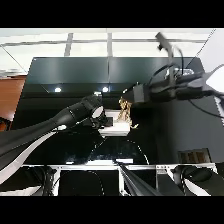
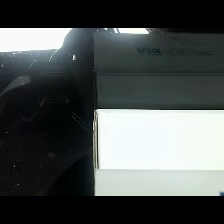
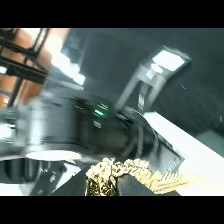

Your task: Fold the box and place the chain.

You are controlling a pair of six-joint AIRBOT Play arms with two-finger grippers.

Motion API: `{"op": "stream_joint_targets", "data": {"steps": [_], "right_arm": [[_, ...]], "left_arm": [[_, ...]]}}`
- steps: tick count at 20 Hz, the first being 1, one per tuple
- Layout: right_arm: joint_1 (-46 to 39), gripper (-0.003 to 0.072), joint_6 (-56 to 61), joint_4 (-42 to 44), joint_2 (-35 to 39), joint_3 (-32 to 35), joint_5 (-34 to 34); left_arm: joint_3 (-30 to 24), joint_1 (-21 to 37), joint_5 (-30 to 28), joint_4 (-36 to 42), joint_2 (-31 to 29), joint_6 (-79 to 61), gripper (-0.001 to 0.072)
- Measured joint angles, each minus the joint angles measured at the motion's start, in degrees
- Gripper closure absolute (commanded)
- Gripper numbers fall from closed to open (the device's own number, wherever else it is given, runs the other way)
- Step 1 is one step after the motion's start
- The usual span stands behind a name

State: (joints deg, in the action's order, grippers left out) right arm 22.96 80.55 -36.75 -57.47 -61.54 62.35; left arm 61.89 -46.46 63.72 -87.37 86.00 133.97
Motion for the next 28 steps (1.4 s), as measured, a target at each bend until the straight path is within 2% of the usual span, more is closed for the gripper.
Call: {"op": "stream_joint_targets", "data": {"steps": [6,9,10,11,12,16,19,20,21,22,24,28], "right_arm": [[0.9,0.0665,1.3,0.5,-0.6,12.3,-8.4],[1.4,0.0663,1.6,0.7,-2.3,15.6,-11.3],[1.7,0.0629,1.6,0.8,-3.0,16.2,-11.9],[2.0,0.0434,1.7,0.9,-3.6,16.6,-12.4],[2.3,0.0352,1.7,1.0,-4.1,16.9,-12.8],[-0.1,0.0353,1.0,0.6,-4.5,17.1,-10.6],[-6.4,0.0352,-3.5,-2.8,-2.1,17.1,-4.4],[-8.3,0.0330,-6.3,-4.8,-1.2,17.1,-2.8],[-9.9,0.0063,-9.9,-7.5,-0.6,17.2,-1.3],[-10.9,-0.0034,-13.7,-9.9,-0.2,17.7,-0.8],[-11.5,-0.0034,-22.3,-13.8,0.3,20.1,-2.1],[-7.2,-0.0032,-48.0,-16.5,-0.1,27.4,-12.7]], "left_arm": [[0.0,0.0,0.0,0.0,0.0,0.0,0.0681],[0.0,0.0,0.0,0.0,0.0,0.0,0.0681],[0.0,0.0,0.0,0.0,0.0,0.0,0.0681],[0.0,0.0,0.0,0.0,0.0,0.0,0.0681],[0.0,0.0,0.0,0.0,0.0,0.0,0.0681],[0.0,0.0,0.0,0.0,0.0,0.0,0.0681],[0.0,0.0,0.0,0.0,0.0,0.0,0.0681],[0.0,0.0,0.0,0.0,0.0,0.0,0.0681],[0.0,0.0,0.0,0.0,0.0,0.0,0.0681],[0.0,0.0,0.0,0.0,0.0,0.0,0.0681],[0.0,0.0,0.0,0.0,0.0,0.0,0.0681],[0.0,0.0,0.0,0.0,0.0,0.0,0.0681]]}}
